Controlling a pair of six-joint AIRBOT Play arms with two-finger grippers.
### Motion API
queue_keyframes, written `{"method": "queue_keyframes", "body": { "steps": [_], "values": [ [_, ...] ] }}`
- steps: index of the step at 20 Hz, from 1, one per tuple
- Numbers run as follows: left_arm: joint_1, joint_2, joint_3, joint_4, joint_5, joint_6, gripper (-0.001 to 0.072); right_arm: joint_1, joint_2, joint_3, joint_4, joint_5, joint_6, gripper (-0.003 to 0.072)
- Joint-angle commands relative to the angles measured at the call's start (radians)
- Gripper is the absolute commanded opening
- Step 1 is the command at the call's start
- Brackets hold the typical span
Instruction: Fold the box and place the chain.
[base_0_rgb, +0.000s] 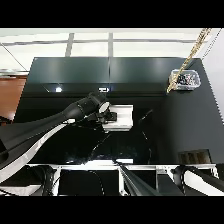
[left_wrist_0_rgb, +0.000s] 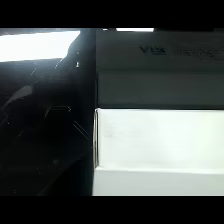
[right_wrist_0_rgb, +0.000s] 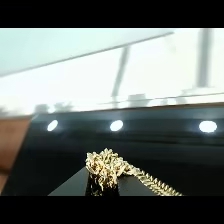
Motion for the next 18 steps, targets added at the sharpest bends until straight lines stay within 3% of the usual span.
{"method": "queue_keyframes", "body": {
  "steps": [1,5,9,18],
  "values": [
    [0.0,0.0,0.0,0.0,-0.004,0.0,0.003,0.012,0.031,-0.015,0.135,0.153,-0.085,0.0013],
    [0.0,0.0,0.0,0.0,-0.004,0.0,0.0031,0.114,0.039,-0.079,0.146,0.27,-0.147,0.0013],
    [0.0,0.0,0.0,0.0,-0.003,0.0,0.0031,0.213,0.039,-0.111,0.153,0.315,-0.159,0.0013],
    [0.0,0.0,0.0,0.0,-0.003,0.0,0.0031,0.373,0.038,-0.13,0.282,0.262,-0.183,0.0007]
  ]
}}
